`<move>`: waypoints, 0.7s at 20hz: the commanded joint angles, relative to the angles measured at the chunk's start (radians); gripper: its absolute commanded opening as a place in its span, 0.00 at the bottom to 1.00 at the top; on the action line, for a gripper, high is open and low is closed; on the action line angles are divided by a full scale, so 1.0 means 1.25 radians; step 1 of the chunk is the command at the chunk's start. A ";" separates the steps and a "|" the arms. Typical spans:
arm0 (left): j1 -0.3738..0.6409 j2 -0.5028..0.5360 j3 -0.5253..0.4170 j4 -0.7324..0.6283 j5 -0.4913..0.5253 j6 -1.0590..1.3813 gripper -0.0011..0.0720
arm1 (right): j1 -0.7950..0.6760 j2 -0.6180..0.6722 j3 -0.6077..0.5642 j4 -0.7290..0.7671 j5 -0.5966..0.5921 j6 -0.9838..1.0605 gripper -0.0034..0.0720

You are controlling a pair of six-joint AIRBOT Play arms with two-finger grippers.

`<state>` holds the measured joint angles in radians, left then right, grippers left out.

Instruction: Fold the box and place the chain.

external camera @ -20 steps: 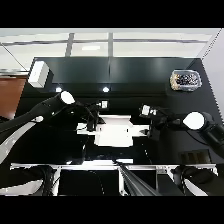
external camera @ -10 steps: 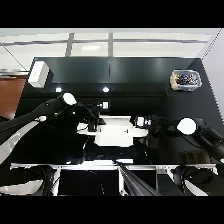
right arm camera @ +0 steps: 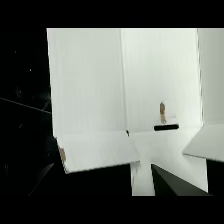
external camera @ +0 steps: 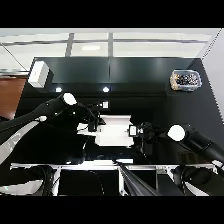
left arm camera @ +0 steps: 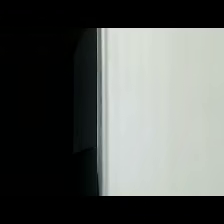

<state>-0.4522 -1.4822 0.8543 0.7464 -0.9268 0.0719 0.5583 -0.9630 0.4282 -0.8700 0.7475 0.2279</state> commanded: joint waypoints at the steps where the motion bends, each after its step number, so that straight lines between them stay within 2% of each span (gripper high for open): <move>1: 0.000 0.000 0.000 0.001 -0.001 -0.001 0.05 | 0.060 -0.005 -0.018 0.052 -0.119 0.000 1.00; 11: 0.000 0.000 0.000 0.001 -0.001 -0.001 0.05 | 0.088 0.011 -0.015 0.067 -0.177 0.002 1.00; 14: 0.000 0.000 0.000 0.001 -0.001 -0.001 0.05 | 0.086 0.034 -0.012 0.036 -0.198 0.002 1.00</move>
<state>-0.4522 -1.4822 0.8543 0.7471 -0.9272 0.0685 0.6651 -0.9405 0.4103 -0.7971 0.5289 0.2310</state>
